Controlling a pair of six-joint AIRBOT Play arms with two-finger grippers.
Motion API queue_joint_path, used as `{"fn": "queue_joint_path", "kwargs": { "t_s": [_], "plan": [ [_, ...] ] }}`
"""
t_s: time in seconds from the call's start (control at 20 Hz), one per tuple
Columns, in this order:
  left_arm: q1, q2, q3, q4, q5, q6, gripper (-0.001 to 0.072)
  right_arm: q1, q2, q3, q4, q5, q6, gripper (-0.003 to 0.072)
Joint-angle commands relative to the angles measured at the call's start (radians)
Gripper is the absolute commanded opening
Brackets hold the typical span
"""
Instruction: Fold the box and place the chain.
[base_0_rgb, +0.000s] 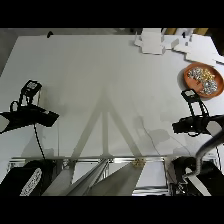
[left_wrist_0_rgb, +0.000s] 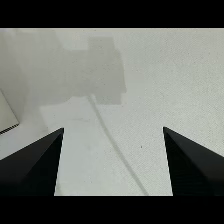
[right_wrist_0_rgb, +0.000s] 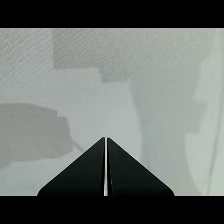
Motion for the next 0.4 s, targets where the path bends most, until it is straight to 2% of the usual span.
{"fn": "queue_joint_path", "kwargs": {
  "t_s": [0.0, 0.35],
  "plan": [
    [-0.001, 0.000, 0.000, 0.000, -0.001, 0.000, 0.0694, 0.000, 0.000, 0.000, 0.000, 0.000, 0.000, 0.0021],
    [-0.001, 0.000, -0.001, 0.000, 0.011, 0.000, 0.0694, 0.000, 0.000, 0.000, 0.000, 0.000, 0.000, 0.0021]
  ]
}}
